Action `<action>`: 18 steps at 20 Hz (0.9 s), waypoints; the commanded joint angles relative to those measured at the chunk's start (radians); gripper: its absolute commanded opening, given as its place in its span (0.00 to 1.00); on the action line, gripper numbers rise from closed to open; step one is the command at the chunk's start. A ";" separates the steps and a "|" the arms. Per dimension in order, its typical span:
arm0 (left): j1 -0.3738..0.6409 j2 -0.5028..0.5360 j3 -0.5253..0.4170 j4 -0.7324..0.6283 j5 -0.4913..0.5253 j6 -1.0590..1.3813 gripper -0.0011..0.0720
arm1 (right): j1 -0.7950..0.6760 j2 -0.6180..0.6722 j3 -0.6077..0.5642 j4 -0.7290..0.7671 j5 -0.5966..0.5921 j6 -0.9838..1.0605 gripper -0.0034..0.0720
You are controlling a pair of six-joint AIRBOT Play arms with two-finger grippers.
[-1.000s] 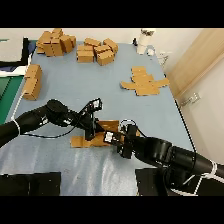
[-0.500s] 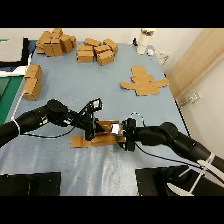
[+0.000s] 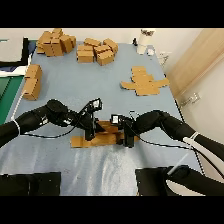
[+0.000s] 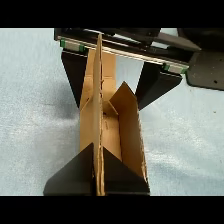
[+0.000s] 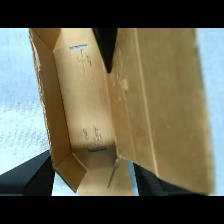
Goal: Fold the box.
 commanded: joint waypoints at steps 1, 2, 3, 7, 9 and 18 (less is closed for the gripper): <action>0.000 0.000 0.000 0.000 0.000 0.000 0.03 | -0.011 -0.021 0.008 0.027 -0.034 0.004 1.00; 0.000 0.000 0.000 0.000 0.000 0.000 0.03 | -0.011 -0.017 0.008 0.019 -0.034 0.026 1.00; 0.000 0.000 0.000 0.000 0.000 0.000 0.03 | -0.011 -0.017 0.008 0.000 -0.033 0.026 1.00; 0.000 0.000 0.000 0.000 0.000 0.000 0.03 | -0.009 -0.017 0.008 0.002 -0.033 0.026 1.00; 0.000 0.000 0.000 0.000 0.000 0.000 0.03 | -0.009 -0.017 0.008 0.002 -0.027 0.026 1.00; 0.000 0.000 0.000 0.000 0.000 0.000 0.03 | 0.012 -0.052 0.008 0.013 0.015 0.026 0.99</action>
